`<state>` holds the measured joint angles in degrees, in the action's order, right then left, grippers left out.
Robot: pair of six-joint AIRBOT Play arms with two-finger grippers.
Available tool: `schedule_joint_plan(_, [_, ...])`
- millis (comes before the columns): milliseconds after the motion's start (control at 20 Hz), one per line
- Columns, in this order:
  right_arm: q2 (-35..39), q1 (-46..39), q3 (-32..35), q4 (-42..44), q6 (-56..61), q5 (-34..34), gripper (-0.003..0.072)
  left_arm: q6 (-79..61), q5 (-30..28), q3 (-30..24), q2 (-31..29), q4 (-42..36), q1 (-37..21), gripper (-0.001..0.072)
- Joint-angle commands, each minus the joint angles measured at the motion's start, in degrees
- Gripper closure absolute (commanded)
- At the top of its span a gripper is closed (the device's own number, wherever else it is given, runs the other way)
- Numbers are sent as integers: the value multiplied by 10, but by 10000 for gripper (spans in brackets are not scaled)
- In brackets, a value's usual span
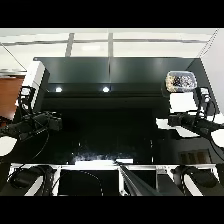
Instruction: Fold the box and place the chain.
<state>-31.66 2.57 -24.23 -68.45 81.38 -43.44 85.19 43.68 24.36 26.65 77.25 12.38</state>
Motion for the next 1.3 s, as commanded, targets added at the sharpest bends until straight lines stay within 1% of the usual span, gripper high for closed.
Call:
schedule_joint_plan(0, [1,0,0,0,0,0,670,0,0,0,-1,0,0,679])
schedule_joint_plan(500, [1,0,0,0,0,0,670,0,-2,0,-1,0,0,679])
schedule_joint_plan(550, [1,0,0,0,0,0,670,0,-10,0,-1,0,0,679])
schedule_joint_plan(600, [1,0,0,0,0,0,670,0,-37,0,0,0,0,679])
schedule_joint_plan(700, [1,0,0,11,1,4,670,0,-125,-1,14,-3,1,679])
schedule_joint_plan(800, [1,0,0,13,0,31,670,2,-190,0,40,-19,1,674])
schedule_joint_plan(850, [0,0,0,13,0,56,669,2,-209,0,53,-19,1,569])
schedule_joint_plan(900, [1,0,0,14,1,72,621,2,-215,0,66,-28,1,271])
schedule_joint_plan(950, [1,0,0,13,0,79,202,2,-215,0,78,-51,1,6])
schedule_joint_plan(1000, [0,0,0,6,0,85,-34,2,-209,2,87,-69,2,2])
schedule_joint_plan(1100, [-2,-11,-5,4,9,87,-34,2,-185,11,94,-77,5,2])
schedule_joint_plan(1200, [-23,-52,-42,-13,51,86,-34,2,-174,20,94,-77,10,2])
schedule_joint_plan(1250, [-42,-87,-71,-33,64,87,-34,2,-167,24,94,-77,10,3])
